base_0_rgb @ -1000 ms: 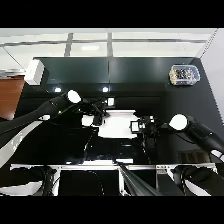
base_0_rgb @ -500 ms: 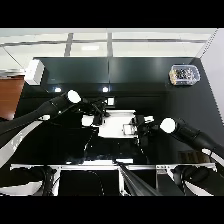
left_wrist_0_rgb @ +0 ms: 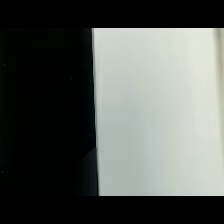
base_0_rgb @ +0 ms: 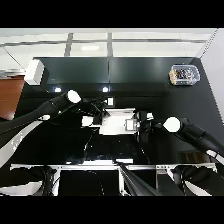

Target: Fold the box and place the chain.

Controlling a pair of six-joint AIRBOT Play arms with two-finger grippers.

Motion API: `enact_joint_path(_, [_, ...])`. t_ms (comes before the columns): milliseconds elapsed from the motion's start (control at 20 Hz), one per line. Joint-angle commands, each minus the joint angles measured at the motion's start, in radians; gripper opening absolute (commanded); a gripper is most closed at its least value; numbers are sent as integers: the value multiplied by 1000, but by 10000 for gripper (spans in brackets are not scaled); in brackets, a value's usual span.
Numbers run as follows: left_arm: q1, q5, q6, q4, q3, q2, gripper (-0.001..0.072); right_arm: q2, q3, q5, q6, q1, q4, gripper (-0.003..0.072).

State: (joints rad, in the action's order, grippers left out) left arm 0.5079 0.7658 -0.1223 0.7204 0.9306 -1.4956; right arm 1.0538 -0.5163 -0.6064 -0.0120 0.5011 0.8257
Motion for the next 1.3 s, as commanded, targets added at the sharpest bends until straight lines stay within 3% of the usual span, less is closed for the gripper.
enact_joint_path(0, [0,5,-1,0,0,-1,23,-23,-1,1,4,-62,-28,707])
enact_joint_path(350, [0,82,-1,1,0,-1,24,-23,-10,5,0,-82,-77,707])
enact_joint_path(1250, [0,108,-1,1,0,-1,23,-35,-16,-65,8,-132,-94,707])
